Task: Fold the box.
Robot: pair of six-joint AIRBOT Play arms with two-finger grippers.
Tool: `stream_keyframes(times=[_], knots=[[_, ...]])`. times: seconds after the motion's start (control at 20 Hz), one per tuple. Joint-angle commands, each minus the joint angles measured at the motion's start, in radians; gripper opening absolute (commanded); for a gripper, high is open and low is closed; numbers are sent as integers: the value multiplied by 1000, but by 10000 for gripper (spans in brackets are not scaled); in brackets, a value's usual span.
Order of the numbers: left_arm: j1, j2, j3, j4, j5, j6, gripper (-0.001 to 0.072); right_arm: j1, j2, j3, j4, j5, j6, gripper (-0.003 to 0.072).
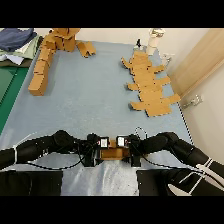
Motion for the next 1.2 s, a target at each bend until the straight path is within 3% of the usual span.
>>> stream_keyframes(times=[0.0,0.25,0.3,0.35,1.15], knots=[[-8,-8,8,2,14,1,697,0,1,0,0,0,0,507],[-8,-10,8,2,14,1,695,0,0,0,0,0,0,507],[-8,-10,8,2,14,1,644,0,1,0,0,0,0,507],[-8,-10,8,3,14,1,527,0,1,0,0,0,0,507],[-7,-9,8,5,14,0,529,0,1,0,0,0,0,507]])
